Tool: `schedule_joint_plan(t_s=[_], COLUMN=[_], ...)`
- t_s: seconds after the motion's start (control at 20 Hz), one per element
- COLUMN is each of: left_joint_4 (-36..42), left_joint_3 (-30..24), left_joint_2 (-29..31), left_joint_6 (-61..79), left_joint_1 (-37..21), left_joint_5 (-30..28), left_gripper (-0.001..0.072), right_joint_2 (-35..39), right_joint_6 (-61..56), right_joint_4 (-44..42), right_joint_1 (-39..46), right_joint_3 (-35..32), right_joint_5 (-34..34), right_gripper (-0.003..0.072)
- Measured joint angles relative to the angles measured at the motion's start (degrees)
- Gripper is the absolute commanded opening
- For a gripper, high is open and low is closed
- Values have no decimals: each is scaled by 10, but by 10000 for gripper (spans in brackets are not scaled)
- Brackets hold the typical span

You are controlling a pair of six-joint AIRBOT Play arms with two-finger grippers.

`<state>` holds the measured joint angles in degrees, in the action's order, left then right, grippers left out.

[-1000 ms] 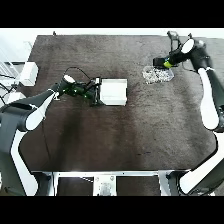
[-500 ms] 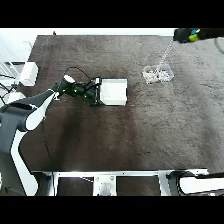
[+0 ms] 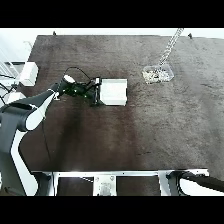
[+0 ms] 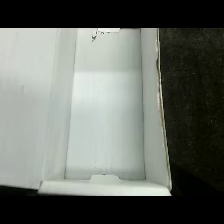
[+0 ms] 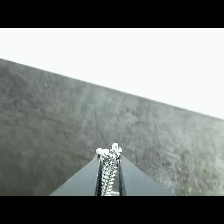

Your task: Fold the box and place the chain.

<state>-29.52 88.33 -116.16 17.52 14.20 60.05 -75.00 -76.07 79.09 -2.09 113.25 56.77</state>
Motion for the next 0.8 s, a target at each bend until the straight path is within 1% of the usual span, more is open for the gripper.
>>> schedule_joint_plan(t_s=[0.35, 0.6, 0.8], left_joint_4=[0, 0, 0], left_joint_3=[0, 0, 0], left_joint_2=[0, 0, 0], left_joint_6=[0, 0, 0], left_joint_1=[0, 0, 0], left_joint_5=[0, 0, 0], left_gripper=[298, 299, 299], right_joint_2=[11, 12, 12], right_joint_6=[2, 2, -5], right_joint_4=[0, 0, -6], right_joint_1=[-38, -72, -100], right_joint_3=[-14, -67, -122], right_joint_5=[62, 88, 89], right_gripper=[7, 7, 7])
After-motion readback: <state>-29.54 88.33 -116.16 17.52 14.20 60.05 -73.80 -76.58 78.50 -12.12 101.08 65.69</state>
